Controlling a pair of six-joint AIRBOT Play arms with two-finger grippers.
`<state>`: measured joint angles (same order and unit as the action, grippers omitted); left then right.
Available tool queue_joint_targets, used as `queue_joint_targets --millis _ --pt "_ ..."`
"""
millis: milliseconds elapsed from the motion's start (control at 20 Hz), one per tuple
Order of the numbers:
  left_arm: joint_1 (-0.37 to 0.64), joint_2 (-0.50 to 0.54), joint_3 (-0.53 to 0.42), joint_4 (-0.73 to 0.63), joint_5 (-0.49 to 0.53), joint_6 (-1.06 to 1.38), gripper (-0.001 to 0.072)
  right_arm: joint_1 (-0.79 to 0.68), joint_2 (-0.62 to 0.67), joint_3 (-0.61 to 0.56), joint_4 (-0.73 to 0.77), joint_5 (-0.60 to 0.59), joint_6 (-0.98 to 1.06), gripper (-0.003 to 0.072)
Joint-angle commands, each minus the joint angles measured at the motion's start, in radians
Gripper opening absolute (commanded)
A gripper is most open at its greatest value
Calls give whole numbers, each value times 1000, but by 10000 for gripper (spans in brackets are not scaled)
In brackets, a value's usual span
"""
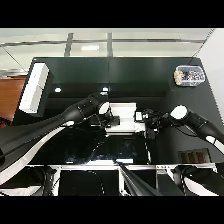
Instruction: Fold the box and place the chain.
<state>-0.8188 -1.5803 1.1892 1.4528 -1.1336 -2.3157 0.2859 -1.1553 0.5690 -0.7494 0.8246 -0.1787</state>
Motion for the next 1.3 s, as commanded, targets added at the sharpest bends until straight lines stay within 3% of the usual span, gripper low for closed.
queue_joint_targets --millis 0,50,100,250,400,600,1100,1200,1250 --pt "1 0 0 13 0 10 26 -1 34 1 -28 23 10 720" --pt "1 0 0 14 0 14 26 5 34 1 -29 21 8 670" --pt "1 0 0 14 0 22 26 5 34 1 -25 28 6 520" --pt "1 0 0 13 0 23 27 5 34 1 -14 55 16 233" --pt "1 0 0 6 0 23 27 5 33 0 47 55 46 234" --pt "1 0 0 1 -1 23 27 15 -3 -5 243 5 44 235" --pt "2 0 0 -29 -1 23 28 84 -47 -5 202 -51 56 232" --pt "2 0 0 -29 -1 23 27 84 -47 -5 171 -48 74 41" --pt "2 0 0 -29 -1 23 28 84 -47 -5 164 -50 81 190"
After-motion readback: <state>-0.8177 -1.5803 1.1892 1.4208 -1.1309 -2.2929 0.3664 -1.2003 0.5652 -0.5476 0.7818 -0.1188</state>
